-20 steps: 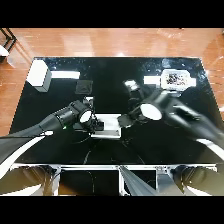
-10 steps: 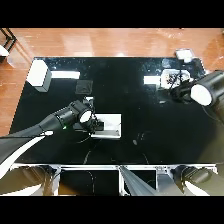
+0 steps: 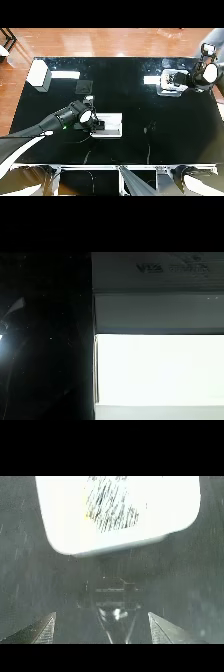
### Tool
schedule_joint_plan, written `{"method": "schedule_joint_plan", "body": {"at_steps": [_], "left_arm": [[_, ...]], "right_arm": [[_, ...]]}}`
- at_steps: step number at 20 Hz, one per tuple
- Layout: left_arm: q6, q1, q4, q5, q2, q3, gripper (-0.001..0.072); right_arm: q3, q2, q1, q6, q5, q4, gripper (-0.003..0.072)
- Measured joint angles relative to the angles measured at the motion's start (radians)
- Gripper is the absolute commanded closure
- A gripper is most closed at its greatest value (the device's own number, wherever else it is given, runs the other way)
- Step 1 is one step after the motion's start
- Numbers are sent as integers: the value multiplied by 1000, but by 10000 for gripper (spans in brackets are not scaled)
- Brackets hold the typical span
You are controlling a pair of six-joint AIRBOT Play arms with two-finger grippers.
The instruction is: Fold the box and place the chain.
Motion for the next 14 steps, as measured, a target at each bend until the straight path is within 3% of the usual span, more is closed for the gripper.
{"method": "schedule_joint_plan", "body": {"at_steps": [1,2,3,9,14], "left_arm": [[0,0,0,2,0,0,684],[0,0,0,4,0,0,684],[3,0,0,5,0,0,684],[3,0,1,7,0,0,684],[2,0,2,6,0,0,684]], "right_arm": [[35,-51,-21,-14,-7,14,-1],[77,-107,-40,-28,-18,20,114],[115,-159,-54,-39,-21,26,132],[344,-423,-85,-95,-9,48,132],[426,-528,-90,-121,-12,53,132]]}}
